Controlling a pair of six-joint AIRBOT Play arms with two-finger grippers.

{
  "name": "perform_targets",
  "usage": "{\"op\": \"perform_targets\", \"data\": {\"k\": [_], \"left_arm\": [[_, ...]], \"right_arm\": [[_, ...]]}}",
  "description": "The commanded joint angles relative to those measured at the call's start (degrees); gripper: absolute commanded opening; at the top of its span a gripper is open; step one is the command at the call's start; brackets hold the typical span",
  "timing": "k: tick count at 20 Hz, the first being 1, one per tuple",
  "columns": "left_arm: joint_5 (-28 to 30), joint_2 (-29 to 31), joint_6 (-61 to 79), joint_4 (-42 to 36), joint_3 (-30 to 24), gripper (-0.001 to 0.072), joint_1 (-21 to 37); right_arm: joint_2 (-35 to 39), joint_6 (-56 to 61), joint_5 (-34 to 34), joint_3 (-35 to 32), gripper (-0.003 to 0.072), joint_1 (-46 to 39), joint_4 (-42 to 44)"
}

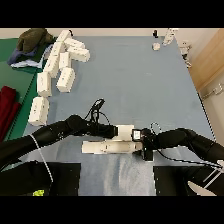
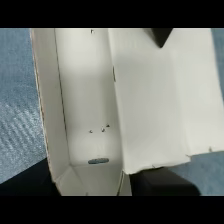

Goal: Fold the box.

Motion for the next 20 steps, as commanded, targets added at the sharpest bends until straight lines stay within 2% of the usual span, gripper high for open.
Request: {"op": "perform_targets", "data": {"k": [1,5,8,11,14,17,20], "left_arm": [[0.3,-1.3,-0.4,-0.1,0.5,0.0013,0.2],[-1.1,-0.9,1.7,0.0,3.3,0.0014,0.2],[-5.0,2.7,8.3,1.5,7.0,0.0013,0.2],[-9.8,10.0,8.6,10.7,8.0,0.0013,0.0],[-17.7,17.8,4.3,20.7,7.5,0.0012,-0.2],[-23.5,23.3,3.9,30.3,5.0,0.0012,-3.8],[-24.5,27.0,5.1,40.9,2.5,0.0013,-9.2]], "right_arm": [[0.0,-0.2,0.0,0.1,0.0509,0.1,0.0],[0.0,-0.2,0.0,0.1,0.0509,0.1,0.0],[0.1,-0.2,0.0,0.1,0.0509,0.1,0.0],[0.1,-0.2,0.0,0.1,0.0509,0.1,0.0],[0.1,-0.2,0.0,0.1,0.0509,0.1,0.0],[0.1,-0.2,0.0,0.1,0.0509,0.1,0.0],[0.0,-0.2,0.0,0.1,0.0509,0.1,0.0]]}}
